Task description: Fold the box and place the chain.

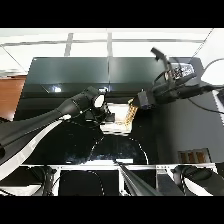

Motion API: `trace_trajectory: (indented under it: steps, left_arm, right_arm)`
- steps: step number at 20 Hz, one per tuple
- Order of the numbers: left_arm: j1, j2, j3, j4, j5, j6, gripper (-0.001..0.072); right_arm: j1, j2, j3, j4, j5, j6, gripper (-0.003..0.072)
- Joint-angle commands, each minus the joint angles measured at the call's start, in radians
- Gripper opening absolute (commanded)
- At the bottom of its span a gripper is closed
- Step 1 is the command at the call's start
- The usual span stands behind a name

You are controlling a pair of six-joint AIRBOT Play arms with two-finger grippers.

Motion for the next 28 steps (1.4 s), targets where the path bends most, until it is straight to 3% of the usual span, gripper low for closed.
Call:
trace_trajectory:
  steps: [1,4,10,15,21,22,23,24,28]
  left_arm:
    - [0.001,0.0,0.001,0.0,0.001,0.001,0.0026]
    - [0.001,0.0,0.001,0.0,0.0,0.001,0.0026]
    - [0.001,0.0,0.001,0.001,0.002,0.001,0.0026]
    - [0.001,0.0,0.001,0.001,0.001,0.013,0.0026]
    - [0.001,0.0,0.001,0.0,0.002,0.013,0.0026]
    - [0.001,0.0,0.001,0.0,0.002,0.013,0.0027]
    - [0.001,0.0,0.001,0.0,0.002,0.013,0.0026]
    - [0.001,0.0,0.001,0.0,0.002,0.013,0.0026]
    - [0.001,0.0,0.001,-0.003,0.005,0.013,0.0026]
  right_arm:
    - [0.0,0.028,0.156,0.023,0.044,0.003,0.0015]
    - [0.002,0.034,0.245,0.026,0.038,0.003,0.0015]
    - [0.092,0.023,0.182,-0.05,-0.027,0.007,0.0015]
    - [0.096,0.023,-0.012,-0.091,-0.056,0.037,0.0016]
    - [0.148,0.01,-0.307,-0.084,-0.419,0.084,0.0017]
    - [0.151,0.0,-0.319,-0.084,-0.426,0.093,0.0059]
    - [0.151,-0.008,-0.322,-0.084,-0.417,0.093,0.0259]
    - [0.15,-0.008,-0.321,-0.084,-0.41,0.092,0.0327]
    - [0.044,0.035,-0.279,-0.183,-0.216,0.084,0.0325]
